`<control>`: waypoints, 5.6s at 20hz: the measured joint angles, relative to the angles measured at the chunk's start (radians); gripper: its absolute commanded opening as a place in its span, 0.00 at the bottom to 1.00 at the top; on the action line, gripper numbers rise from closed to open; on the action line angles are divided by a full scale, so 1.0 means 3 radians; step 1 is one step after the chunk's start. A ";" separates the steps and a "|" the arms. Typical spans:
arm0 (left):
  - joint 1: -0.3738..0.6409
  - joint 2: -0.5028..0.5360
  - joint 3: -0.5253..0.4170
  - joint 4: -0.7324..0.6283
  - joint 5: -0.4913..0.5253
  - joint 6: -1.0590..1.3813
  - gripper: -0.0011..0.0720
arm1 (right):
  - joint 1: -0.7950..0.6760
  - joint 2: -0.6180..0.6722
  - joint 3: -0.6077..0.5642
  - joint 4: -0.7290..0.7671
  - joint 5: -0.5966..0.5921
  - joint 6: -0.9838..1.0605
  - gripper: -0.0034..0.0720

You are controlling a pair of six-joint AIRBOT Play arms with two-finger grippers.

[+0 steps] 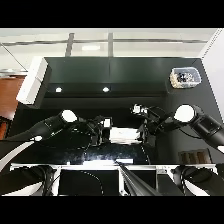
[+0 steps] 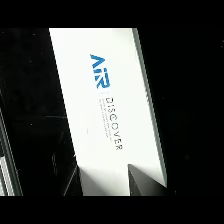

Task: Fold the box and place the chain.

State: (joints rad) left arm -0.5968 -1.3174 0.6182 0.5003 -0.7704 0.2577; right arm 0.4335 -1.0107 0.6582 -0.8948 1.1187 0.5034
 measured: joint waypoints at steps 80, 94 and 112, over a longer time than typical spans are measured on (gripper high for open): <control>-0.0505 -0.0046 0.0849 0.0661 -0.0070 -0.1390 0.99 | -0.1986 0.0388 -0.0118 0.0983 -0.0329 0.2163 0.10; -0.0662 -0.0277 0.0944 0.0661 -0.0058 -0.1497 0.99 | -0.2457 0.0388 -0.0118 0.0777 -0.0165 0.2135 0.10; -0.0624 -0.0385 0.0985 0.0964 -0.0131 -0.1916 0.46 | -0.2462 0.0388 -0.0118 0.0767 -0.0165 0.2135 0.10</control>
State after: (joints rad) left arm -0.7841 -1.4330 0.9138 0.7895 -0.8097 -0.3172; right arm -0.3050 -0.8944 0.6228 -0.6647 1.0691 1.1439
